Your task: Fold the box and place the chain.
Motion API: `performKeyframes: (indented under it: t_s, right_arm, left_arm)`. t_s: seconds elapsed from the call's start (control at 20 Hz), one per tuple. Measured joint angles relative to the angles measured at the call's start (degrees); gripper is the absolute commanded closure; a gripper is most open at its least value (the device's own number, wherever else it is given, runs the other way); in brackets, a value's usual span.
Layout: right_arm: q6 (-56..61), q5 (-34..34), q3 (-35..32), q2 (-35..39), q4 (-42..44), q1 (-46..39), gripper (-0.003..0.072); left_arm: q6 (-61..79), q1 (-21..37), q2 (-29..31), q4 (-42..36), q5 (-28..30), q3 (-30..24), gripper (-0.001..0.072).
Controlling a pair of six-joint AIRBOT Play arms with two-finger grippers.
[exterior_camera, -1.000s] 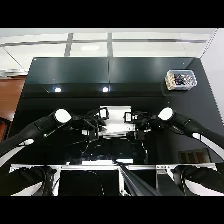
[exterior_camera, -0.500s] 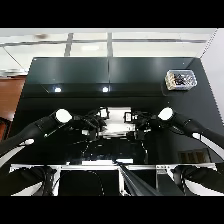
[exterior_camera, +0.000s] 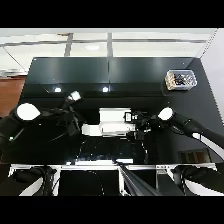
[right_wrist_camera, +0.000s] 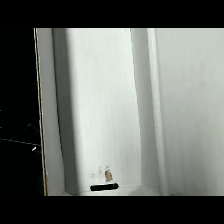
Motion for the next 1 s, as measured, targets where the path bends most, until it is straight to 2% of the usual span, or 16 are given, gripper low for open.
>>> performKeyframes:
  t_s: [0.1,0.2,0.3,0.4,0.6,0.85,0.9,0.95,1.0]
  right_arm:
    - [0.00,0.00,0.00,0.00,0.00,0.00,0.0608]
    - [0.00,0.00,0.00,0.00,0.00,0.00,0.0608]
    - [0.00,0.00,0.02,0.00,0.00,0.00,0.0608]
    - [0.00,0.00,0.00,0.00,0.00,0.00,0.0608]
    - [0.00,0.00,0.00,0.00,0.00,0.00,0.0608]
    - [0.00,-0.02,0.00,0.00,0.00,0.00,0.0608]
    - [0.00,0.00,0.02,0.00,0.00,0.00,0.0608]
    - [0.00,0.00,0.00,0.00,0.00,0.00,0.0608]
    - [0.00,0.00,0.02,0.00,0.00,0.00,0.0607]
  left_arm:
    - [-12.87,6.14,-0.52,1.27,-0.55,-1.99,0.0685]
    - [-23.82,12.17,-3.85,-0.17,-2.62,-3.67,0.0686]
    - [-28.11,16.50,-8.87,-5.88,-5.09,-4.76,0.0687]
    - [-29.42,18.10,-14.21,-10.93,-6.47,-5.25,0.0688]
    - [-29.81,13.94,-22.29,-15.50,-6.19,-4.11,0.0687]
    - [-25.79,7.54,-25.99,-18.73,-7.93,-0.57,0.0672]
    - [-24.30,7.17,-26.21,-19.91,-9.05,0.28,0.0489]
    - [-23.04,6.86,-26.43,-21.11,-10.47,1.31,0.0233]
    - [-22.14,6.60,-26.53,-22.08,-11.67,2.29,0.0169]
